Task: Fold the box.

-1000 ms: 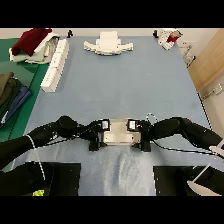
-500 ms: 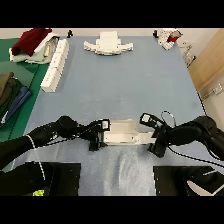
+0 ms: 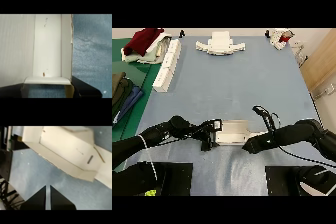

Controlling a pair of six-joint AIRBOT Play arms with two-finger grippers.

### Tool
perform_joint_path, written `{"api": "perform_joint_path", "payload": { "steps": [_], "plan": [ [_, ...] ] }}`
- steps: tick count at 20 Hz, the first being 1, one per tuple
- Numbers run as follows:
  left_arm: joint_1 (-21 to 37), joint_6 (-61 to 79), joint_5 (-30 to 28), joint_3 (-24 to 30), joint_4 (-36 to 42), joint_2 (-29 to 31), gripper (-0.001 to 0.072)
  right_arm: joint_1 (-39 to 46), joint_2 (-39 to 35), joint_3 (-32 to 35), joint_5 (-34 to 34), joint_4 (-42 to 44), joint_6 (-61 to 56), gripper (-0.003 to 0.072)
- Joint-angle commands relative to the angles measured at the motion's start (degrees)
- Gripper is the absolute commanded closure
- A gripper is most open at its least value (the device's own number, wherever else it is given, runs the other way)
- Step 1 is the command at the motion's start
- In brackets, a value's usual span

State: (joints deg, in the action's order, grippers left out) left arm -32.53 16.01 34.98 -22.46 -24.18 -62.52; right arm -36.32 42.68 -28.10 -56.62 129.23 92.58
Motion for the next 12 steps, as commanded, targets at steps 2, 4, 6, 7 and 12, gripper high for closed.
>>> {"api": "perform_joint_path", "payload": {
  "steps": [2,4,6,7,12],
  "plan": [
    [0.0,0.0,0.1,0.0,0.0,0.0,0.0204,-3.6,7.3,-6.0,12.1,4.9,-2.8,0.0608],
    [0.0,0.0,0.0,0.0,0.0,0.0,0.0205,-1.9,10.3,-9.8,14.1,2.8,-2.8,0.0607],
    [0.0,0.0,0.0,0.0,0.0,0.0,0.0204,1.2,13.9,-12.8,14.6,1.0,-2.8,0.0607],
    [0.0,0.0,0.1,0.0,0.0,0.0,0.0204,2.8,16.0,-13.7,14.6,0.3,-2.8,0.0607],
    [0.0,0.0,0.0,0.0,0.0,0.0,0.0204,4.8,25.5,-13.9,14.6,0.3,-0.1,0.0607]
  ]
}}
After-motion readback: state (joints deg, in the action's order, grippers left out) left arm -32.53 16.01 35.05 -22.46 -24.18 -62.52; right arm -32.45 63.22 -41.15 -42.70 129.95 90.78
